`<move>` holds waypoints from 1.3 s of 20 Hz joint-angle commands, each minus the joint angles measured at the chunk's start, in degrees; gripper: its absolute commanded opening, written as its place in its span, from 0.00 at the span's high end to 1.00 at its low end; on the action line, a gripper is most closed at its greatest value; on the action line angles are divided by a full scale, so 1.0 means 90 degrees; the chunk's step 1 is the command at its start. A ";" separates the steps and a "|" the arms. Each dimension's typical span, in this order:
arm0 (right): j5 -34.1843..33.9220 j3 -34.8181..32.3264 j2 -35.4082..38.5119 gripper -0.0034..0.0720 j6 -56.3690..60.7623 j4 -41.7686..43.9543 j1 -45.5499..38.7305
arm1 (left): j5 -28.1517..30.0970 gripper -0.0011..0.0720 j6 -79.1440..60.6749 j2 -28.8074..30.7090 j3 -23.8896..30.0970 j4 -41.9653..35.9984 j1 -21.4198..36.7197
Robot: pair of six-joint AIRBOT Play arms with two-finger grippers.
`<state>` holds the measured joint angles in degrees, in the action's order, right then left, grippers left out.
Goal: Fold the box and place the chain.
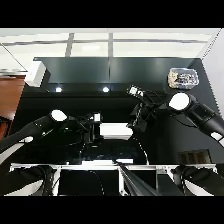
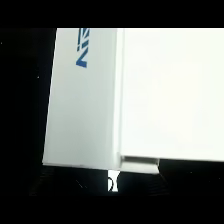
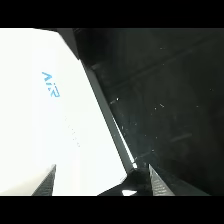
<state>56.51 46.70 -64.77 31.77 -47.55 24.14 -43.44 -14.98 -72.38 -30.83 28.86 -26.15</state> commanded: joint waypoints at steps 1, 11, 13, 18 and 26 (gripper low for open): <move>0.0032 -0.0068 0.0002 0.00 -0.0287 0.0068 0.0005 | -0.0002 0.46 -0.0002 0.0000 -0.0005 0.0002 -0.0002; 0.0304 -0.0126 -0.0044 0.00 -0.0425 0.0058 0.0474 | -0.0005 0.46 -0.0002 0.0000 -0.0005 0.0002 -0.0002; 0.0478 -0.0126 -0.0044 0.00 -0.0418 0.0056 0.0566 | -0.0005 0.46 -0.0002 0.0000 -0.0005 0.0002 -0.0002; 0.0136 -0.0126 -0.0126 0.00 -0.0418 0.0046 0.0789 | -0.0005 0.46 -0.0002 0.0000 -0.0005 0.0002 -0.0002; -0.0265 -0.0124 -0.0165 0.23 -0.0415 0.0039 0.0833 | -0.0007 0.46 -0.0002 0.0000 -0.0005 0.0002 -0.0002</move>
<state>54.54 45.56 -66.26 27.97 -47.18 31.51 -43.48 -14.98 -72.38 -30.83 28.86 -26.15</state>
